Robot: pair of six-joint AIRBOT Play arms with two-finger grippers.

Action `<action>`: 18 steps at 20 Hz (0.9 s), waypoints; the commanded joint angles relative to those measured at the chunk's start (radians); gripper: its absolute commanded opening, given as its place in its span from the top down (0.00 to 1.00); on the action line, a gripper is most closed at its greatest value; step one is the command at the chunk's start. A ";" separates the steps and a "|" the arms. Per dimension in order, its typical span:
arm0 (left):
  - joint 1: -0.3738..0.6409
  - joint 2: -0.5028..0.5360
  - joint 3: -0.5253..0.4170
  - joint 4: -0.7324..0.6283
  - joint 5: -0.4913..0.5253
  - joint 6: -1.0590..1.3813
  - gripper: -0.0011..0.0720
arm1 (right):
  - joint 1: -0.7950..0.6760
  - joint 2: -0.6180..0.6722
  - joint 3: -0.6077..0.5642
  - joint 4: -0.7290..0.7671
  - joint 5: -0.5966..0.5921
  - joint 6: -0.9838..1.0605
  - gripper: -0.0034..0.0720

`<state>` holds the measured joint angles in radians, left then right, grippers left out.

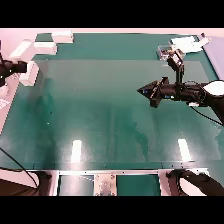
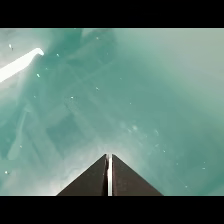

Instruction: Fold the box and place the chain.

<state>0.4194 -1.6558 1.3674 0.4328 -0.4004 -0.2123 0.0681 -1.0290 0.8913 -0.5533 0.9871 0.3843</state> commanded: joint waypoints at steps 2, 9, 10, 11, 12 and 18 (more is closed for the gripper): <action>0.027 -0.032 -0.048 0.112 0.005 -0.071 0.97 | 0.001 0.000 -0.001 0.030 0.001 0.001 0.89; 0.027 -0.040 -0.062 0.092 0.052 -0.068 0.96 | 0.001 0.000 -0.003 0.030 0.021 0.002 0.89; 0.027 -0.040 -0.062 0.092 0.059 -0.068 0.96 | 0.001 0.000 -0.003 0.030 0.028 0.002 0.83; 0.027 -0.040 -0.062 0.093 0.067 -0.068 0.89 | 0.001 0.000 -0.004 0.030 0.032 0.006 0.75; 0.027 -0.040 -0.062 0.086 0.085 -0.072 0.49 | 0.001 0.000 -0.004 0.030 0.038 0.009 0.72; 0.027 -0.040 -0.062 0.111 0.074 -0.070 0.01 | 0.008 0.000 -0.005 0.030 0.061 0.009 0.44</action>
<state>0.4458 -1.6951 1.3060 0.5346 -0.3210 -0.2832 0.0723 -1.0290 0.8875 -0.5236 1.0359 0.3916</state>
